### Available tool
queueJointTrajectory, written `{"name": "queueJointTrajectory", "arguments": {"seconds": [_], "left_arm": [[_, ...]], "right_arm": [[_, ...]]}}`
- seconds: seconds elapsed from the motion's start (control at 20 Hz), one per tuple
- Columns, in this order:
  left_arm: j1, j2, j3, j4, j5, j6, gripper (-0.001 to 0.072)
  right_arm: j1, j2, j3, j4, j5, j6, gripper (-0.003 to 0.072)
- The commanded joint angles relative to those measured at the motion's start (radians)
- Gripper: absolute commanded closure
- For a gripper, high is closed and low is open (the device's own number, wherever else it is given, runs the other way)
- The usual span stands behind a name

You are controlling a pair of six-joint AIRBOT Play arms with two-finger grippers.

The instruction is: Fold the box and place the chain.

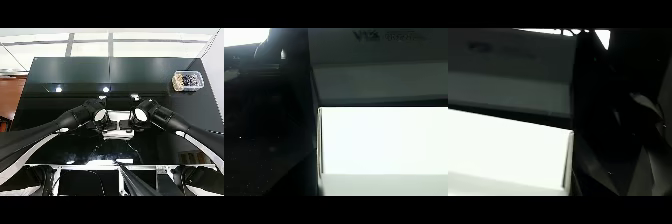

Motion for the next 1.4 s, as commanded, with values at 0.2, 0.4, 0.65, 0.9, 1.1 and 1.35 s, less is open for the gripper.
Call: {"name": "queueJointTrajectory", "arguments": {"seconds": [0.2, 0.4, 0.65, 0.9, 1.1, 1.35], "left_arm": [[0.001, 0.0, 0.0, 0.0, -0.002, 0.0, 0.0679], [0.001, 0.0, 0.0, 0.0, -0.002, 0.0, 0.0679], [0.001, 0.0, 0.0, 0.0, -0.002, 0.0, 0.0678], [0.001, 0.0, 0.0, 0.0, -0.003, 0.0, 0.0679], [0.001, 0.0, 0.0, 0.0, -0.003, 0.0, 0.0679], [0.001, 0.0, 0.0, 0.0, -0.002, 0.0, 0.0679]], "right_arm": [[0.005, -0.016, 0.002, -0.049, 0.019, 0.075, 0.0495], [0.005, -0.016, 0.002, -0.049, 0.002, 0.078, 0.0679], [0.005, -0.016, 0.002, -0.048, 0.013, 0.079, 0.067], [0.005, -0.016, 0.002, -0.042, 0.007, 0.086, 0.0409], [0.005, -0.016, 0.002, -0.026, 0.0, 0.089, 0.0409], [0.005, -0.016, 0.002, -0.016, -0.002, 0.089, 0.0559]]}}
